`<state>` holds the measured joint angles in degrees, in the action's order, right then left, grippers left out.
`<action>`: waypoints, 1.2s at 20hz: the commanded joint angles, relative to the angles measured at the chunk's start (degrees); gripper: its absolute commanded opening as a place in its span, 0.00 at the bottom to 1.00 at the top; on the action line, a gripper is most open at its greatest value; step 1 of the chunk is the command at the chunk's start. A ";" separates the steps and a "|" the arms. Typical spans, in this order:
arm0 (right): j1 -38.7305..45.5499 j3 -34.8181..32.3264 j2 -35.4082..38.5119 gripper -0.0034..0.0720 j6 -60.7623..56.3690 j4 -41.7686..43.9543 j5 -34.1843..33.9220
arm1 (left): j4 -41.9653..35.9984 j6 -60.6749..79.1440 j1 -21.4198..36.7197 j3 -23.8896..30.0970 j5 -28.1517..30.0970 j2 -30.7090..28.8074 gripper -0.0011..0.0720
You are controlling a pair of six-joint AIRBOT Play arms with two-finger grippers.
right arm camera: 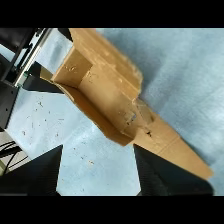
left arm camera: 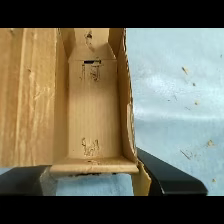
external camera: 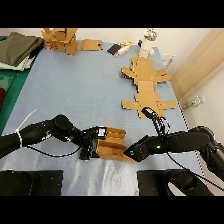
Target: Fold the box.
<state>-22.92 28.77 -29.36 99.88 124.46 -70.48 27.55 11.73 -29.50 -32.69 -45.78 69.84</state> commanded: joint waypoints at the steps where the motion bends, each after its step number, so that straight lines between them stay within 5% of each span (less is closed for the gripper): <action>1: -0.04 0.07 0.02 0.97 -0.02 -0.17 0.22 | 0.85 -0.20 0.28 0.00 -1.79 0.20 0.85; 9: -0.04 0.07 -0.24 0.97 -0.02 -1.68 0.96 | 0.20 0.85 0.17 -0.02 -0.13 0.20 0.85; 16: -0.04 0.07 -3.65 0.97 -0.02 -1.66 1.27 | 1.18 -4.28 0.31 0.02 11.37 0.22 0.85; 24: -0.04 0.07 -6.03 0.97 0.00 -1.66 1.66 | 4.63 -4.22 0.28 0.02 3.34 0.22 0.85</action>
